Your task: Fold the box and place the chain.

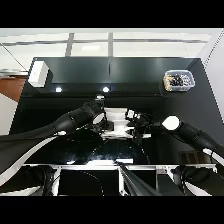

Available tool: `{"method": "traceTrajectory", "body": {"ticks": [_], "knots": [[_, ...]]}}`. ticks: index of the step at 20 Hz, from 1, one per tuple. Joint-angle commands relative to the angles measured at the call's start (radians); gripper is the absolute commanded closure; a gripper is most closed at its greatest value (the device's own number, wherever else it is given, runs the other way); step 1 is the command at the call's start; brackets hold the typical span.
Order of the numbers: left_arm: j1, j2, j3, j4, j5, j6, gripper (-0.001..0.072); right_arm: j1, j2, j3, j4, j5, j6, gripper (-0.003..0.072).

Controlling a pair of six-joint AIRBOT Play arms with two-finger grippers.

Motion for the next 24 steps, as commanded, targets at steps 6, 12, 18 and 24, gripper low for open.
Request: {"method": "traceTrajectory", "body": {"ticks": [6, 12, 18, 24], "knots": [[0.0, 0.0, 0.0, 0.001, 0.004, 0.001, 0.0678, -0.053, 0.085, 0.024, -0.101, 0.046, 0.304, 0.0642], [0.0, -0.003, 0.0, 0.008, 0.006, 0.005, 0.0679, -0.538, 0.316, 0.028, -0.331, 0.321, 0.97, 0.0642], [0.0, -0.025, 0.0, 0.005, 0.011, 0.01, 0.0678, -0.885, 0.276, -0.154, -0.254, 0.409, 1.253, 0.0642], [0.0, -0.024, 0.0, 0.0, 0.02, 0.01, 0.0678, -0.751, 0.167, -0.2, -0.159, 0.447, 1.205, 0.0642]]}}
